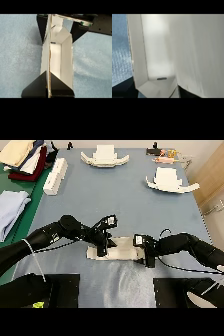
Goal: Fold the box.
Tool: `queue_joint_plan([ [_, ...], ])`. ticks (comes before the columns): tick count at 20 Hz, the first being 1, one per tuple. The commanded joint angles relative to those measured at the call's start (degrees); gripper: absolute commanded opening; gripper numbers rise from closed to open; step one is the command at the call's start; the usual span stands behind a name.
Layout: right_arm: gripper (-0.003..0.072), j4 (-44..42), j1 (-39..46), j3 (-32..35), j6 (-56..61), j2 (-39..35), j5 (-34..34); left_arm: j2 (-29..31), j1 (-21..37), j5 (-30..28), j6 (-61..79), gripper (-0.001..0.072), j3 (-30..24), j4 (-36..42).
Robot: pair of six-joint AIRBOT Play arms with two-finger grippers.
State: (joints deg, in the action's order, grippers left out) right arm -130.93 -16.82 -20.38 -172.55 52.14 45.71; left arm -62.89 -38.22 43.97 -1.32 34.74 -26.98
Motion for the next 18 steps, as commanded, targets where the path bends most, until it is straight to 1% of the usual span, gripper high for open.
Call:
queue_joint_plan([
  [1, 0.0661, -0.28, -0.57, -0.02, 0.0, 1.07, -0.28, 0.02, -0.02, 0.0, 0.0, 0.0014, 0.07, 0.0],
  [7, 0.065, 1.03, -0.55, 0.0, 0.22, 1.01, -0.24, 0.02, -0.02, 0.0, 0.0, 0.0014, 0.07, 0.0],
  [9, 0.0521, 1.49, -0.48, 0.31, 0.55, 1.01, -0.28, 0.02, -0.02, 0.0, 0.0, 0.0014, 0.07, 0.0],
  [10, 0.0522, 1.44, -0.17, 0.52, 0.52, 1.01, -0.28, 0.02, -0.02, 0.0, 0.0, 0.0014, 0.07, 0.0],
  [13, 0.0534, 1.18, 0.04, 0.7, 0.52, 0.98, -0.28, 0.02, -0.02, 0.0, 0.0, 0.0014, 0.07, 0.0],
  [14, 0.0574, 1.11, 0.04, 0.7, 0.5, 0.98, -0.31, 0.02, -0.02, 0.0, 0.0, 0.0014, 0.07, 0.0],
  [15, 0.0669, 1.05, 0.04, 0.7, 0.5, 1.01, -0.5, 0.02, -0.02, 0.0, 0.0, 0.0014, 0.07, 0.0],
  [18, 0.0672, 0.94, 0.04, 0.7, 0.5, 1.01, -0.72, 0.02, -0.02, 0.0, 0.0, 0.0014, 0.07, 0.0],
])
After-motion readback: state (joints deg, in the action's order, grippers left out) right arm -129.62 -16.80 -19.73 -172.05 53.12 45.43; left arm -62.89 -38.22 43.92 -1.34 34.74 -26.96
